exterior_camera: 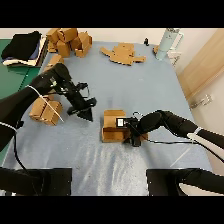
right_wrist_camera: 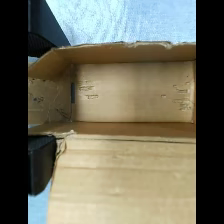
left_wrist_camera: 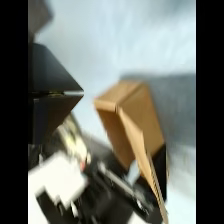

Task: Fold the box.

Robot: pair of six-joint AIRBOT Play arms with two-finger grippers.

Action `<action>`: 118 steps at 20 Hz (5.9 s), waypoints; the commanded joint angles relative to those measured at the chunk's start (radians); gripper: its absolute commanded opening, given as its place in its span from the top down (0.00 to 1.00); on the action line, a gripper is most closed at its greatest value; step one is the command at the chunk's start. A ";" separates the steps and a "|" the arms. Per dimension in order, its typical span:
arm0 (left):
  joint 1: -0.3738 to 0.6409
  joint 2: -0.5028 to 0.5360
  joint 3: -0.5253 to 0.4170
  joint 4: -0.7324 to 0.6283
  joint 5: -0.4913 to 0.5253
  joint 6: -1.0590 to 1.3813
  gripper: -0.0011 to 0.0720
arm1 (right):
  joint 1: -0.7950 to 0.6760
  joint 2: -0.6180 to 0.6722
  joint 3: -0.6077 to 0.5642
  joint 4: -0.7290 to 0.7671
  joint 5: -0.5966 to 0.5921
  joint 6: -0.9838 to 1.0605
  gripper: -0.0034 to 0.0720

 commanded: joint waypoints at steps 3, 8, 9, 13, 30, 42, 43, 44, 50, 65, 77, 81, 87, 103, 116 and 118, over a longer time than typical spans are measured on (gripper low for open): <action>0.019 0.003 -0.007 0.140 0.055 0.641 0.97 | 0.000 -0.001 -0.001 0.000 0.000 0.000 0.26; -0.049 0.161 -0.236 0.110 0.360 0.914 0.97 | 0.001 -0.001 0.000 0.001 0.000 0.000 0.26; -0.063 0.209 -0.298 0.110 0.431 0.967 0.97 | 0.000 -0.001 -0.001 -0.001 0.000 0.000 0.26; -0.101 0.350 -0.489 0.024 0.582 1.286 0.97 | 0.000 0.000 -0.001 0.000 0.000 0.000 0.26; -0.233 0.262 -0.667 -0.337 0.813 1.845 0.04 | 0.000 -0.001 0.000 0.000 0.000 0.000 0.26; -0.304 0.256 -0.667 -0.406 0.893 1.841 0.04 | 0.000 -0.001 -0.001 0.000 0.000 0.000 0.26; -0.304 0.256 -0.666 -0.409 0.893 1.841 0.04 | 0.000 -0.001 -0.001 0.000 0.000 0.000 0.26; -0.304 0.254 -0.666 -0.408 0.893 1.841 0.04 | 0.000 -0.001 0.000 0.000 0.000 0.000 0.26; -0.311 0.210 -0.649 -0.404 0.884 1.825 0.05 | 0.000 -0.001 -0.001 0.000 0.000 0.000 0.26; -0.310 0.208 -0.649 -0.403 0.883 1.817 0.29 | 0.000 -0.001 -0.001 0.000 0.000 0.000 0.26; -0.310 0.208 -0.649 -0.403 0.884 1.817 0.29 | 0.000 -0.001 -0.001 0.000 0.000 0.000 0.26; -0.310 0.208 -0.649 -0.403 0.884 1.817 0.29 | 0.001 -0.001 -0.001 0.025 -0.011 0.001 0.26; -0.310 0.208 -0.649 -0.403 0.884 1.817 0.29 | -0.001 0.055 0.015 -0.091 -0.039 0.220 0.00; -0.310 0.208 -0.649 -0.403 0.883 1.817 0.29 | 0.008 0.349 -0.045 0.060 -0.216 1.303 0.85; -0.310 0.208 -0.649 -0.403 0.884 1.817 0.29 | 0.005 0.268 0.031 0.106 0.064 1.450 0.85; -0.310 0.208 -0.649 -0.403 0.884 1.817 0.29 | 0.005 0.150 0.132 0.090 0.053 1.410 0.91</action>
